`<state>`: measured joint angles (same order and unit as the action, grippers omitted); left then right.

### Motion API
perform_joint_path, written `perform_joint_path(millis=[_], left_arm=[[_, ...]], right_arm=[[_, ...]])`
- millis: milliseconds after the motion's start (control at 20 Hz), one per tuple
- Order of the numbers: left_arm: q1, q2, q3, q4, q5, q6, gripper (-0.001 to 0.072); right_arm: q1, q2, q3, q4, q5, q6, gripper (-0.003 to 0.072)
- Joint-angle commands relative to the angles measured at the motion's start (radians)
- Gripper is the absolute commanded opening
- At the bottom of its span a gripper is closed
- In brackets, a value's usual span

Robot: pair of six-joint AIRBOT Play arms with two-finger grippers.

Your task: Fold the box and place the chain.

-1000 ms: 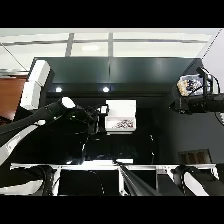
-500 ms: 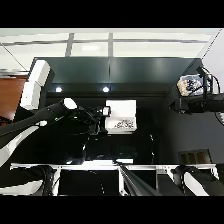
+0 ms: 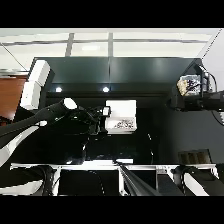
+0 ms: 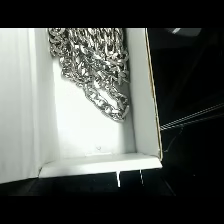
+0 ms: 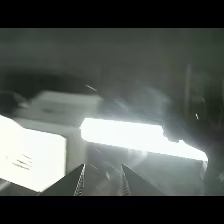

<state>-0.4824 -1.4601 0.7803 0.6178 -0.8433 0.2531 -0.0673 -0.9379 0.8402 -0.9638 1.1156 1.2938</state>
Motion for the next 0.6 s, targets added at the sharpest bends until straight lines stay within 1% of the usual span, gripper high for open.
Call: perform_joint_path(millis=[0,100,150,200,250,300,350,400,550], left_arm=[[0.000,-0.001,0.001,0.000,0.001,0.000,0.0295],[0.000,-0.001,0.001,0.000,0.001,0.000,0.0295],[0.000,-0.001,0.001,0.000,0.001,0.000,0.0295],[0.000,-0.001,0.001,0.000,0.001,0.000,0.0295],[0.000,-0.001,0.001,0.000,0.001,0.000,0.0295],[0.000,-0.001,0.001,0.000,0.001,0.000,0.0295],[0.000,-0.001,0.001,0.000,0.001,0.000,0.0295],[0.000,-0.001,0.001,0.000,0.001,0.000,0.0295],[0.000,-0.001,0.001,0.000,0.001,0.000,0.0295]], right_arm=[[0.138,-0.048,0.006,0.047,-0.257,-0.010,0.0281],[0.224,-0.156,0.069,0.047,-0.384,-0.010,0.0281],[0.249,-0.216,0.119,0.048,-0.399,-0.010,0.0282],[0.268,-0.278,0.178,0.047,-0.389,-0.011,0.0283],[0.276,-0.329,0.232,0.047,-0.368,-0.011,0.0315],[0.278,-0.361,0.272,0.047,-0.346,-0.011,0.0604],[0.278,-0.384,0.304,0.047,-0.313,-0.017,0.0705],[0.278,-0.394,0.321,0.049,-0.282,-0.046,0.0705],[0.304,-0.397,0.323,0.055,-0.167,-0.204,0.0703]])
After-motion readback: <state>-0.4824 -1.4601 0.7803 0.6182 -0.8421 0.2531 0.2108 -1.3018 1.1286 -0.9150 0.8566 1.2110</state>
